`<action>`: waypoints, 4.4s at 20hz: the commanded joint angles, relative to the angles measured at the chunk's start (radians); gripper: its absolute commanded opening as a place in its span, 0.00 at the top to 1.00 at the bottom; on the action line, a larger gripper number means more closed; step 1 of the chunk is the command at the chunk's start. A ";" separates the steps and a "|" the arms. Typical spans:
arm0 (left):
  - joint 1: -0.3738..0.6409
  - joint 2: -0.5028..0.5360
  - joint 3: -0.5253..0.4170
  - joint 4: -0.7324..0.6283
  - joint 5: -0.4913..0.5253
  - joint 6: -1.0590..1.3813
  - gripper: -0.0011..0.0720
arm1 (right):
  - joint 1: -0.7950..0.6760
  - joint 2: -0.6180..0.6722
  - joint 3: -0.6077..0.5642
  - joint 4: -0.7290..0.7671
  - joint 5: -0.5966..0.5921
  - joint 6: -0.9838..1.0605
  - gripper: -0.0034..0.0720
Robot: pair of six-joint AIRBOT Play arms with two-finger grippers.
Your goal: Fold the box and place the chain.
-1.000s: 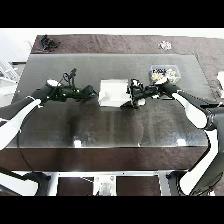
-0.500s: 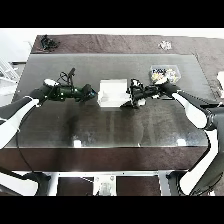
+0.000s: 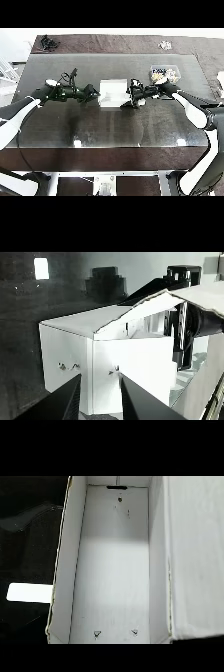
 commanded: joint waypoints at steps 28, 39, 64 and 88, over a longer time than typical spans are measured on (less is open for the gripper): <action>-0.094 0.001 0.138 0.354 0.026 -0.373 0.58 | -0.001 0.000 0.000 0.000 0.000 0.000 0.19; -0.145 0.000 0.202 0.525 0.017 -0.520 0.58 | -0.001 0.000 0.000 0.000 0.000 0.000 0.19; -0.230 0.000 0.248 0.716 0.050 -0.649 0.58 | -0.001 0.000 0.000 0.000 0.000 0.000 0.19; -0.286 -0.177 0.510 0.998 -0.171 -0.809 0.58 | -0.001 0.000 0.000 0.000 0.000 0.000 0.19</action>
